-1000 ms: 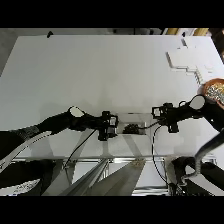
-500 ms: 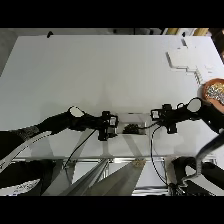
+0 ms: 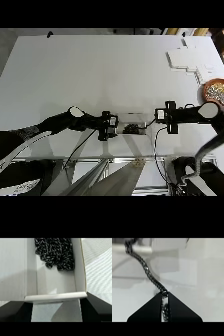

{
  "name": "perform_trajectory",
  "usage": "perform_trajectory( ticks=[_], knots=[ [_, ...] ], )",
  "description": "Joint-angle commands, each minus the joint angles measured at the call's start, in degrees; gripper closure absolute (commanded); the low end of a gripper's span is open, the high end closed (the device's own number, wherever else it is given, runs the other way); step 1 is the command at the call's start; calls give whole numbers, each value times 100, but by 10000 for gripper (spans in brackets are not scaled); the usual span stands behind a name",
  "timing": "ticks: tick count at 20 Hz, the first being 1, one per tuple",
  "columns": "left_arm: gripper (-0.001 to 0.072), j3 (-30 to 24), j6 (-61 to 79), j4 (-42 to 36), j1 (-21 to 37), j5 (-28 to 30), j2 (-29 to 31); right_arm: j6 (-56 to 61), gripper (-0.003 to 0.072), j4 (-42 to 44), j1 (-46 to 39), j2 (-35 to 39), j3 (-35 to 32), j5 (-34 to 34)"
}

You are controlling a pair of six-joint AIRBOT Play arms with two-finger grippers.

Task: Fold the box and place the chain.

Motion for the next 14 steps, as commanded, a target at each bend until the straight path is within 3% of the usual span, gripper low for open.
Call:
perform_trajectory(
  ticks=[1,4,7,10,14],
  knots=[
    [337,-2,0,2,2,0,4,-4,668,1078,177,758,0,581],
    [337,-2,0,0,2,0,4,55,669,1464,765,1054,0,911],
    [337,-2,0,2,2,0,4,166,669,1961,1305,1088,0,776],
    [337,-2,0,0,2,0,4,166,669,2450,1808,1080,0,260],
    [337,-2,0,2,0,0,4,166,668,2459,2352,831,0,-638]
  ],
)
